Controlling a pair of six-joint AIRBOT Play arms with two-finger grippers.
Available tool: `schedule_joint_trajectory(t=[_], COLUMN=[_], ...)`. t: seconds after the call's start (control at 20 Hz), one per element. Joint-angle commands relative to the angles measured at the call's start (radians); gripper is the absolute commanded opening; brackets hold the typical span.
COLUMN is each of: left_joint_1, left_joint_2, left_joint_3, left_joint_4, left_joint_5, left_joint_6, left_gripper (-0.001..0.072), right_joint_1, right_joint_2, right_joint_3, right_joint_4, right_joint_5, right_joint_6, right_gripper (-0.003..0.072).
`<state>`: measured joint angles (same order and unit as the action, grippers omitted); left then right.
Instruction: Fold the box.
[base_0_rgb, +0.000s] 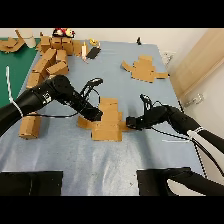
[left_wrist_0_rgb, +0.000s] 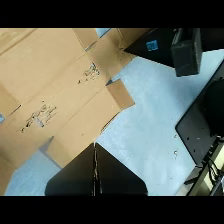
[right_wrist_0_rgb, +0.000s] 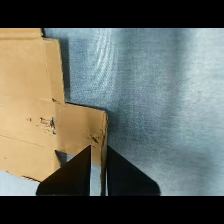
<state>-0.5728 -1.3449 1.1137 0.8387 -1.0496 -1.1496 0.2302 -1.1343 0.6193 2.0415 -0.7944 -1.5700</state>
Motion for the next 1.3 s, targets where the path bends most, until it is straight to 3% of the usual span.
schedule_joint_trajectory(t=[0.0, 0.05, 0.15, 0.3, 0.35, 0.4, 0.5, 0.75, 1.0, 1.25], left_joint_1=[0.001, 0.001, 0.001, 0.004, 0.009, 0.024, 0.055, 0.182, 0.288, 0.294], left_joint_2=[0.001, 0.001, 0.0, 0.001, 0.001, 0.001, 0.001, 0.0, -0.005, -0.094], left_joint_3=[0.001, 0.001, 0.002, 0.007, 0.01, 0.016, 0.021, 0.018, -0.053, -0.113], left_joint_4=[-0.01, -0.01, -0.009, -0.007, -0.009, -0.011, -0.013, -0.005, -0.061, -0.213], left_joint_5=[0.001, 0.0, 0.0, -0.001, -0.003, -0.005, -0.035, -0.093, -0.093, -0.047], left_joint_6=[0.0, 0.0, 0.0, 0.002, 0.005, -0.011, -0.036, -0.032, 0.039, 0.175], left_gripper=[0.0012, 0.0012, 0.0012, 0.0024, 0.027, 0.0455, 0.0452, 0.0452, 0.0452, 0.0452], right_joint_1=[0.001, 0.001, 0.004, 0.039, 0.055, 0.075, 0.115, 0.164, 0.166, 0.227], right_joint_2=[-0.013, -0.013, -0.013, -0.01, -0.01, -0.007, 0.019, 0.198, 0.32, 0.338], right_joint_3=[0.001, 0.001, 0.002, 0.002, 0.0, -0.003, -0.028, -0.15, -0.237, -0.253], right_joint_4=[0.009, 0.023, 0.081, 0.131, 0.129, 0.118, 0.1, 0.092, 0.08, 0.079], right_joint_5=[0.009, 0.009, 0.006, 0.011, 0.011, 0.011, 0.032, 0.218, 0.226, 0.244], right_joint_6=[-0.01, -0.021, -0.082, -0.142, -0.142, -0.145, -0.145, -0.144, -0.144, -0.178], right_gripper=[0.0138, 0.0121, 0.0004, 0.0003, 0.0002, 0.0002, 0.0001, 0.0001, 0.0001, 0.0])
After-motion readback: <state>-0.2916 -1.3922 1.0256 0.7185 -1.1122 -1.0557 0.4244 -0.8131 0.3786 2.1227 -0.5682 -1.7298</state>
